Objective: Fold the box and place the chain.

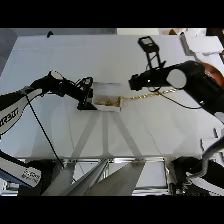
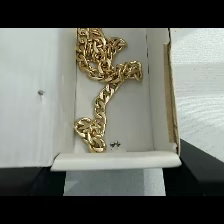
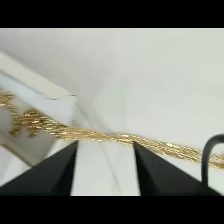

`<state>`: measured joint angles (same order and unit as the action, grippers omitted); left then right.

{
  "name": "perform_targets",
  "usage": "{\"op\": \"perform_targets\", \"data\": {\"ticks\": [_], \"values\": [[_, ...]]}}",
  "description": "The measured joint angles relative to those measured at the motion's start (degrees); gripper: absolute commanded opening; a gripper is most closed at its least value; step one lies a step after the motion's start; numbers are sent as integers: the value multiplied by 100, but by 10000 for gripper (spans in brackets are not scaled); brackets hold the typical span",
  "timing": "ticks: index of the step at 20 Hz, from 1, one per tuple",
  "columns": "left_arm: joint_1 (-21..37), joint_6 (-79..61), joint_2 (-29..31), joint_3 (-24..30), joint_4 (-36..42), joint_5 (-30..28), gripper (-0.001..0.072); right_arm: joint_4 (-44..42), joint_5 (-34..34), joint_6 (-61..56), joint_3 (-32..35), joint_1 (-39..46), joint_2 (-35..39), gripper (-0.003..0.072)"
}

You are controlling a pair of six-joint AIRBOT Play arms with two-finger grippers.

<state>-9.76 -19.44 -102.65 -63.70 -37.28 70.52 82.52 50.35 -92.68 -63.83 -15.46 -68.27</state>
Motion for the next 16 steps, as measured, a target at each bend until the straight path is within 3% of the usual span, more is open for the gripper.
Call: {"op": "perform_targets", "data": {"ticks": [7, 10, 16], "values": [[0, 0, 0, 0, 2, 0, 274, 212, 476, -398, 57, 1235, -278, 578], [0, 0, 0, 0, 2, 0, 274, 468, 538, -1084, 66, 1377, -678, 623], [0, 0, 0, 0, 2, 0, 274, 938, 555, -2509, 68, 1333, -1515, 619]]}}
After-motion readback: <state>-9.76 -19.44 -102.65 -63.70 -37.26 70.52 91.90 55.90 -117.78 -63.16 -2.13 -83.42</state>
